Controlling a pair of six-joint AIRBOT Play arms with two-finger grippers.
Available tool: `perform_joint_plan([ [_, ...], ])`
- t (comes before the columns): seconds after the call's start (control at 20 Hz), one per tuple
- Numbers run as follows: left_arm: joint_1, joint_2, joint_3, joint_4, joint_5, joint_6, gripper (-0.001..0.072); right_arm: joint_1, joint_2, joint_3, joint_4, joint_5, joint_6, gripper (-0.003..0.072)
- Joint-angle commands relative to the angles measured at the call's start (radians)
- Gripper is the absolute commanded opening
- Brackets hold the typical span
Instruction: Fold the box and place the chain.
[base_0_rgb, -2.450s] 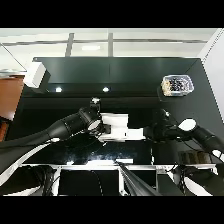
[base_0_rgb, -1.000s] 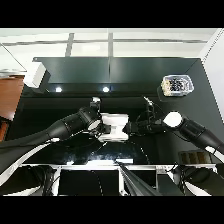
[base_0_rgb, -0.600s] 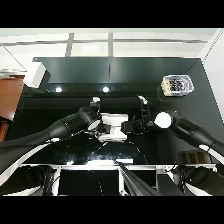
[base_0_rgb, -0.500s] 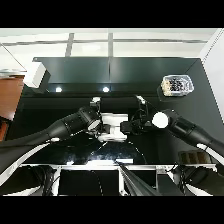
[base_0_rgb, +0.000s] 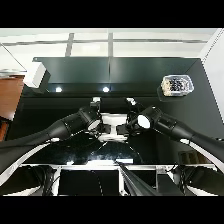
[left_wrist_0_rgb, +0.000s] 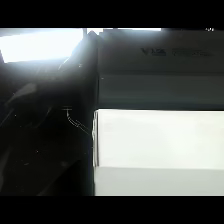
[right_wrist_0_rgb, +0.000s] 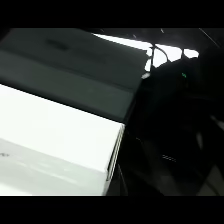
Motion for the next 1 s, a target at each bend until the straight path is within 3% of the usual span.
perform_joint_plan([
  [0.0,0.000,0.000,0.000,-0.005,-0.003,0.000,0.0032,0.013,-0.022,0.019,-0.063,0.058,0.030,0.0247],
  [0.95,0.000,0.000,0.000,-0.006,0.024,0.000,0.0032,0.082,-0.111,0.123,-0.053,0.156,0.372,0.0200],
])
